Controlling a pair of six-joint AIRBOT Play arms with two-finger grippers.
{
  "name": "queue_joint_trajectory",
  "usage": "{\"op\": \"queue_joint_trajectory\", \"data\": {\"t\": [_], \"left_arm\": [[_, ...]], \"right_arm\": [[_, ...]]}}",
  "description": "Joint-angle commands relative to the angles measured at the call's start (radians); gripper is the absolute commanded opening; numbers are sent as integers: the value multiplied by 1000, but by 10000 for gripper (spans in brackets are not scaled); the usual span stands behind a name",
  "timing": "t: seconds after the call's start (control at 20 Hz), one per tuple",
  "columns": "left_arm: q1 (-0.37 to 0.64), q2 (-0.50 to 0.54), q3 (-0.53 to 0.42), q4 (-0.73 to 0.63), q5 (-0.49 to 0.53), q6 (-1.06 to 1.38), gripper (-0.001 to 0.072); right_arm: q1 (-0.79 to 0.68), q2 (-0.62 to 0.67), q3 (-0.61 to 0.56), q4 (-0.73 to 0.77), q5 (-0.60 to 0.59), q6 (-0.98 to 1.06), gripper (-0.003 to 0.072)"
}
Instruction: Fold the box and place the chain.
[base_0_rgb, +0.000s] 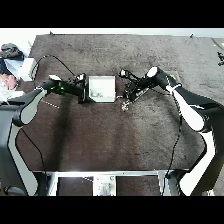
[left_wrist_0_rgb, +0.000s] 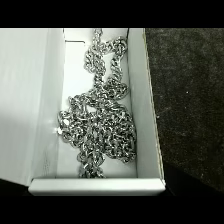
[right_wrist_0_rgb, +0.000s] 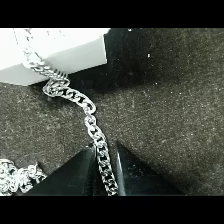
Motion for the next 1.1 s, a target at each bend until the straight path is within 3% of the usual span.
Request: {"op": "queue_joint_trajectory", "data": {"t": [0.0,0.05,0.45,0.55,0.65,0.95,1.05], "left_arm": [[0,0,0,0,0,0,462],[0,0,0,0,0,0,462],[0,0,0,0,0,0,461],[0,0,0,0,0,0,462],[0,0,0,0,0,0,462],[0,0,0,0,0,0,462],[0,0,0,0,0,0,462]], "right_arm": [[1,1,0,-51,10,-1,143],[2,13,1,-48,22,3,20],[2,258,11,94,66,21,17],[8,332,11,237,21,21,17],[47,392,16,288,-68,22,17],[225,389,87,193,-245,38,15],[254,347,87,135,-246,103,16]]}}
